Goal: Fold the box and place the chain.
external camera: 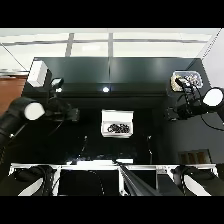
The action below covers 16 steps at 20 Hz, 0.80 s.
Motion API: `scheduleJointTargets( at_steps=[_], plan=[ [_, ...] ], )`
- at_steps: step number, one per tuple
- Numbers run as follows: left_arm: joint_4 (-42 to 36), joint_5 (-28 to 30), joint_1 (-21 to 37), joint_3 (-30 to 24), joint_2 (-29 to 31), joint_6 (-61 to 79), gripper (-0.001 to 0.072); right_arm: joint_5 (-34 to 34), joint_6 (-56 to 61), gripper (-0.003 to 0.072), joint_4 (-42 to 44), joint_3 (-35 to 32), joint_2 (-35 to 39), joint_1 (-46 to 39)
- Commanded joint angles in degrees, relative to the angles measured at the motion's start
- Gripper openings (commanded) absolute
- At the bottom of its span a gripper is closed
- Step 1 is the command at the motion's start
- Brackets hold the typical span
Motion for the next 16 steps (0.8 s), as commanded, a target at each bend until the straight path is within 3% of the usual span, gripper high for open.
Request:
scheduleJointTargets(
  at_steps=[1, 2, 3, 7, 11, 16],
  plan=[
    [-39.01, -2.73, 17.33, -10.45, 0.48, 44.48, 0.064, -0.92, 2.08, 0.0346, 1.6, -0.02, 0.02, 0.02],
    [-42.05, -4.76, 18.32, -10.8, -1.14, 53.86, 0.0645, -0.94, 2.34, 0.0346, 1.92, -0.02, 0.02, 0.02],
    [-42.53, -5.29, 17.79, -10.78, -2.54, 61.37, 0.072, -0.92, 2.82, 0.0347, 1.92, -0.02, 0.02, 0.02],
    [-42.53, -4.46, 10.45, -10.49, -6.56, 92.5, 0.072, 0.09, 4.7, 0.0346, 1.9, -0.02, 0.02, 0.02],
    [-38.99, 8.37, 0.61, -9.86, -9.09, 108.87, 0.072, 1.92, 4.94, 0.0346, 1.86, -0.02, 0.02, 0.02],
    [-38.84, 9.11, -6.1, -5.31, -18.21, 117.94, 0.0713, 2.1, 4.98, 0.0346, 1.88, -0.02, 0.02, 0.02]
  ],
)
